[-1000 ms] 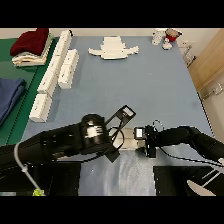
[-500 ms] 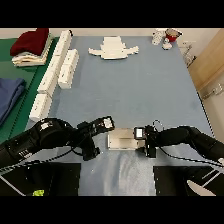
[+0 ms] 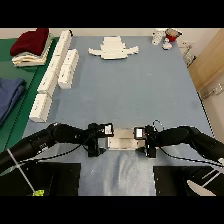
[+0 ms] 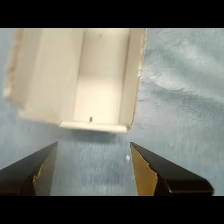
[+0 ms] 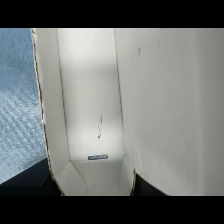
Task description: Fold the box.
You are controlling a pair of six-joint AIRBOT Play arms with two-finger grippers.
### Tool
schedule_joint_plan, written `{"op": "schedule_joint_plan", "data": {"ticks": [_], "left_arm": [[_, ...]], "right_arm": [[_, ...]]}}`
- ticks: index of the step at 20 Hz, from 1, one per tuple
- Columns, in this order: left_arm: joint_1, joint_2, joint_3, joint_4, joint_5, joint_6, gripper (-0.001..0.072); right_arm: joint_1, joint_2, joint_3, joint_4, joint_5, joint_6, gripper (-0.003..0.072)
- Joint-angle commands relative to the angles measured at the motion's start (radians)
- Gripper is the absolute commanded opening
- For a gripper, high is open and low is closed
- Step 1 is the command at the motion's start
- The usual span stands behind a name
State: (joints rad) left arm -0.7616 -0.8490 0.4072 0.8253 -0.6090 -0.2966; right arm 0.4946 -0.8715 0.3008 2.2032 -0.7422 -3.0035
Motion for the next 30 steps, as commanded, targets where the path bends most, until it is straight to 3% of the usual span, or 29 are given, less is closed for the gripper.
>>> {"op": "schedule_joint_plan", "data": {"ticks": [1,17,27,28,29,30], "left_arm": [[0.009,-0.076,-0.01,-0.186,0.035,0.246,0.0692],[0.007,-0.216,-0.01,-0.27,0.085,0.371,0.0691],[0.007,-0.218,-0.01,-0.356,0.121,0.439,0.0689],[0.007,-0.218,-0.01,-0.356,0.119,0.439,0.0671],[0.007,-0.22,-0.01,-0.355,0.116,0.439,0.0515],[0.007,-0.225,-0.01,-0.355,0.105,0.439,0.0443]], "right_arm": [[0.0,0.0,0.0,0.0,0.0,0.0,0.0451],[0.0,0.0,0.0,0.0,0.0,0.0,0.0452],[0.0,0.0,0.0,0.0,0.0,0.0,0.0451],[0.0,0.0,0.0,0.0,0.0,0.0,0.0451],[0.0,0.0,0.0,0.0,0.0,0.0,0.0452],[0.0,0.0,0.0,0.0,0.0,0.0,0.0452]]}}
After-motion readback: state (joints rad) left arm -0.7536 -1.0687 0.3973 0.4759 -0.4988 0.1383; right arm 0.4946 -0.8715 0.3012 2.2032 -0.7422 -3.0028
